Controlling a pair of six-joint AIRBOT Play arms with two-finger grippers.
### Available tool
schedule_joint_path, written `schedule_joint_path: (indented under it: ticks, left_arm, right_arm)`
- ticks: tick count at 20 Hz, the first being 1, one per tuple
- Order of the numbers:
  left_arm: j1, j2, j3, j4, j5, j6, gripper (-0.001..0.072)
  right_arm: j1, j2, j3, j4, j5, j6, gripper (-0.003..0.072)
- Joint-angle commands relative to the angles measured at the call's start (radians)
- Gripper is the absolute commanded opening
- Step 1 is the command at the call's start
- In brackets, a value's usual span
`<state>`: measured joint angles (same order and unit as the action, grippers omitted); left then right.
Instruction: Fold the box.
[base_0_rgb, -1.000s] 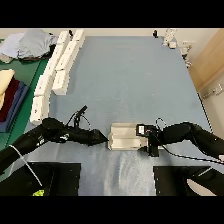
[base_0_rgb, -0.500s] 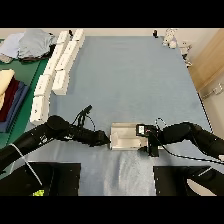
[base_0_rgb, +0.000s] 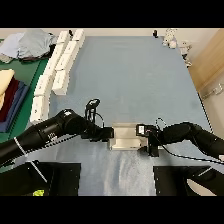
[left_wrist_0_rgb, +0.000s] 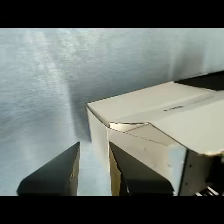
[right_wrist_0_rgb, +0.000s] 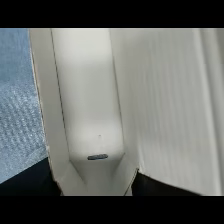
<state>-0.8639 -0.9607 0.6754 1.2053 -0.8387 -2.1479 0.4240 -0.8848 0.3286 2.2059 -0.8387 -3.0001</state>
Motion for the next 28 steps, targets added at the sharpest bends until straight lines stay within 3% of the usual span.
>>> schedule_joint_path:
  ticks: [1,14,28]
  left_arm:
    - [-0.036,-0.008,0.071,0.15,-0.107,-0.183,0.0285]
    - [-0.138,-0.094,0.102,0.063,-0.02,-0.203,0.0315]
    - [-0.141,-0.286,0.21,0.113,-0.113,-0.258,0.0314]
  right_arm:
    - [0.0,0.001,0.0,0.0,0.0,0.0,0.0489]
    - [0.0,0.001,0.0,0.0,0.0,0.0,0.0489]
    - [0.0,0.001,0.0,0.0,0.0,0.0,0.0489]
